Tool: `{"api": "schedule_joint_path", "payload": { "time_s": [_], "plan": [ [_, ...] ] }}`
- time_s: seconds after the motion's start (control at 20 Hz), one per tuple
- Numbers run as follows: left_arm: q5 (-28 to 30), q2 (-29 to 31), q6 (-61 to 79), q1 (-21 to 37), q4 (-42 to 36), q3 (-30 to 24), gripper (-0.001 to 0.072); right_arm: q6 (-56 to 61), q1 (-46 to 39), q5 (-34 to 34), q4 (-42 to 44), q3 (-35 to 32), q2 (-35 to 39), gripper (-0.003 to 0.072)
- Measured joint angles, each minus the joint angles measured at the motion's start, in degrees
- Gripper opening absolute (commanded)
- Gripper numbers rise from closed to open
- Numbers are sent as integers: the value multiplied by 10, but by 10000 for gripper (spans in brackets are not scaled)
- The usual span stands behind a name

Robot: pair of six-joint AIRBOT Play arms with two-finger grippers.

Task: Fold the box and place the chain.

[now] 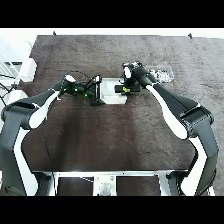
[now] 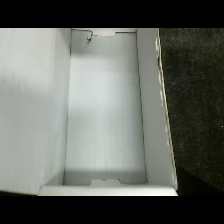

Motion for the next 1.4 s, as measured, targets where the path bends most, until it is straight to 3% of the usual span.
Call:
{"api": "schedule_joint_path", "payload": {
  "time_s": [0.05,0.25,0.35,0.65,1.15,1.4],
  "plan": [
    [0,0,0,0,0,0,393,2,1,-1,3,0,-1,18],
    [0,0,1,0,0,0,393,6,1,0,12,0,-3,14],
    [-1,0,1,0,0,0,393,9,2,0,12,0,-4,343],
    [-3,0,1,1,1,0,393,8,2,4,10,0,11,439],
    [-2,0,1,1,1,0,393,-86,-33,22,-18,0,100,437],
    [-1,0,1,1,0,0,393,-165,-125,-36,-30,1,117,433]
  ]
}}
